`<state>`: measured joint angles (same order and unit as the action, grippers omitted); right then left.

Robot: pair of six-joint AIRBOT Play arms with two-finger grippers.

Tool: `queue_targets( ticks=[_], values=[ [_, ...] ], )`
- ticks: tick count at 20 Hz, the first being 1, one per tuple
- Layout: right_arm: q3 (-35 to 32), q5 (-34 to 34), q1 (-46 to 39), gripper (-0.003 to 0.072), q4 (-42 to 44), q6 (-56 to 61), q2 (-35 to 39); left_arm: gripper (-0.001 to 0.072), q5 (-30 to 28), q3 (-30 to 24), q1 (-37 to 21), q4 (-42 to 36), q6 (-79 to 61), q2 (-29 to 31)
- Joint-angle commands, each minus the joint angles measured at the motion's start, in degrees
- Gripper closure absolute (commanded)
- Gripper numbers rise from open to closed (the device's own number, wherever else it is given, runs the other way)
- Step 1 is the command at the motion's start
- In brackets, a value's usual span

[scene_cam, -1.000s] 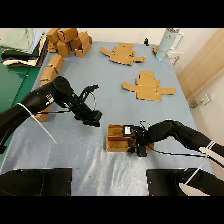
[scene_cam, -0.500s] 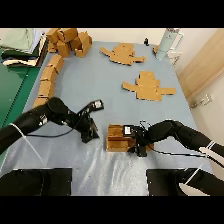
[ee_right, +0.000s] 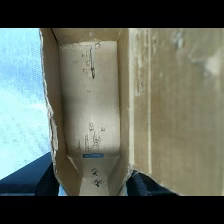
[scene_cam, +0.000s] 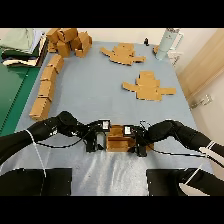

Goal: Fold the box.

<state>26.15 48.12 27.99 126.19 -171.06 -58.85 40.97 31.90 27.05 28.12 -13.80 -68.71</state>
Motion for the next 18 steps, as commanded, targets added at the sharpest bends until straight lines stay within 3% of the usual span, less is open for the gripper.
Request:
queue_targets(
  ticks=[1,15,18],
  values=[
    [-0.02,0.0,-0.02,0.019,0.02,0.02,0.0,-0.0011,-4.37,-0.61,2.97,-2.23,-0.17,-0.28],
    [-0.02,0.0,-0.02,0.019,0.02,0.02,0.0,-0.0011,-7.76,-2.34,7.58,-2.6,1.86,-0.28],
    [-0.02,0.0,-0.02,0.019,0.02,0.02,0.0,-0.0011,-11.76,-2.34,8.83,-5.05,1.86,-0.5]
  ],
)
